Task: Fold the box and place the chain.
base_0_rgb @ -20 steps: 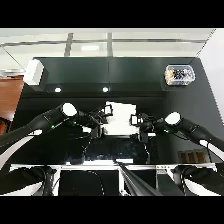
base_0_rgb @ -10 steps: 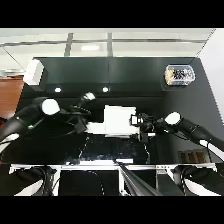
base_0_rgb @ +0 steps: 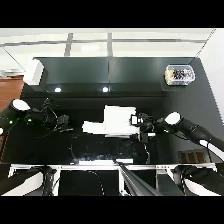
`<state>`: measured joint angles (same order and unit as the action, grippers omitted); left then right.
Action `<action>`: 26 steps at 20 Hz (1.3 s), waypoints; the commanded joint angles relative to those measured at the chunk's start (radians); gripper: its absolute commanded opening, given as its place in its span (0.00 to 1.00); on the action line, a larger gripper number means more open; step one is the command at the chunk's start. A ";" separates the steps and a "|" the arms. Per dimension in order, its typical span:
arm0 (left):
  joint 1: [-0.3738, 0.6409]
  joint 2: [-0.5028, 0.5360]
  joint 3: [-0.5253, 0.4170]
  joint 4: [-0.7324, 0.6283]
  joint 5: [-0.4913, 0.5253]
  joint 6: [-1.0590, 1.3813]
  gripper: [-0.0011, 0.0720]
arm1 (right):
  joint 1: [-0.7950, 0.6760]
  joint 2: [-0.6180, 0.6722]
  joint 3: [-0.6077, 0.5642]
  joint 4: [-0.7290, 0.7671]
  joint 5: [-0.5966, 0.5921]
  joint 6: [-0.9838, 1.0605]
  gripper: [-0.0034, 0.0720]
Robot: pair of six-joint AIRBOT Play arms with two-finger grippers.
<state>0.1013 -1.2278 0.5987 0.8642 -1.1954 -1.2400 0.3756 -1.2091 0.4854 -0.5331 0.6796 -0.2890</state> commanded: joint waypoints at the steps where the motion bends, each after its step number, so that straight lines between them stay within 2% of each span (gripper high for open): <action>1: -0.011 -0.114 -0.018 -0.156 0.027 0.034 0.05 | 0.001 -0.001 0.000 0.000 0.000 0.000 0.62; 3: -0.080 -0.153 -0.012 -0.183 0.084 0.053 0.05 | 0.001 -0.001 0.000 0.000 0.000 0.000 0.62; 5: -0.145 -0.186 0.006 -0.222 0.087 0.100 0.05 | 0.001 -0.001 0.000 0.000 0.000 0.000 0.62; 10: -0.280 -0.199 0.059 -0.246 0.137 0.115 0.05 | 0.001 -0.001 0.000 0.000 0.000 0.000 0.62; 16: -0.288 -0.198 0.142 -0.275 0.028 0.218 0.05 | 0.000 -0.001 0.000 0.000 0.000 0.000 0.62; 17: -0.288 -0.198 0.150 -0.292 0.031 0.220 0.17 | 0.001 -0.001 0.000 0.000 0.000 0.000 0.62; 19: -0.288 -0.198 0.166 -0.305 0.013 0.219 0.79 | 0.001 -0.001 0.000 0.000 0.000 0.000 0.62; 20: -0.288 -0.199 0.170 -0.304 -0.005 0.219 0.87 | 0.000 -0.001 0.000 0.000 0.000 0.000 0.62; 21: -0.288 -0.198 0.172 -0.304 -0.022 0.218 0.88 | 0.000 -0.001 0.000 0.000 0.000 0.000 0.62; 26: -0.336 -0.198 0.177 -0.302 -0.043 0.188 0.88 | 0.001 -0.001 0.000 0.001 -0.003 0.000 0.62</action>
<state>-0.2108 -1.4258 0.7704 0.5640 -1.2179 -1.0367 0.3756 -1.2091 0.4854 -0.5327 0.6792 -0.2893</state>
